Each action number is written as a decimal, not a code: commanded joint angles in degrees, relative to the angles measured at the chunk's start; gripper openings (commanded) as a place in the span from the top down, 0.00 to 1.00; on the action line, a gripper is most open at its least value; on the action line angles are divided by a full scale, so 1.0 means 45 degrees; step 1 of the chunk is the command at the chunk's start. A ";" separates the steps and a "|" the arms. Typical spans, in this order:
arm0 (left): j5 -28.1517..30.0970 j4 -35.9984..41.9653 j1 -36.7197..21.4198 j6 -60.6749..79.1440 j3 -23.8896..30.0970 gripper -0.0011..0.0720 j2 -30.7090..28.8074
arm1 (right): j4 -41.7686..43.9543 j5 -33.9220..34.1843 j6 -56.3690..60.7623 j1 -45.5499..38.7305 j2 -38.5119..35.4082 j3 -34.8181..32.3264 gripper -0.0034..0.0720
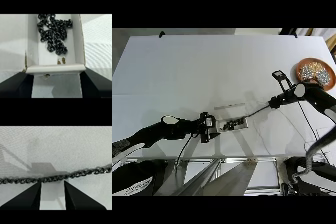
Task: Fold the box and place the chain.
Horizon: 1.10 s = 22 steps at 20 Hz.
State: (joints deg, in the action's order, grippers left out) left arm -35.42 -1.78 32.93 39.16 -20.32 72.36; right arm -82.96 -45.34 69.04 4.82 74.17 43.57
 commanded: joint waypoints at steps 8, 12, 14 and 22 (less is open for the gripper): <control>0.0005 0.0000 0.0005 0.0005 0.0000 0.80 -0.0010 | 0.0019 -0.0063 0.0044 0.0000 0.0559 -0.0015 0.66; 0.0000 0.0000 0.0005 0.0005 0.0000 0.80 -0.0010 | 0.0053 -0.0228 0.0039 0.0000 0.0544 -0.0015 0.80; 0.0005 0.0000 0.0005 0.0005 0.0000 0.80 -0.0010 | 0.0053 -0.0321 0.0034 0.0000 0.0437 -0.0015 0.90; -0.0005 0.0000 0.0005 0.0005 0.0000 0.80 -0.0010 | 0.0214 -0.0500 -0.0039 0.0112 -0.2108 -0.0015 0.93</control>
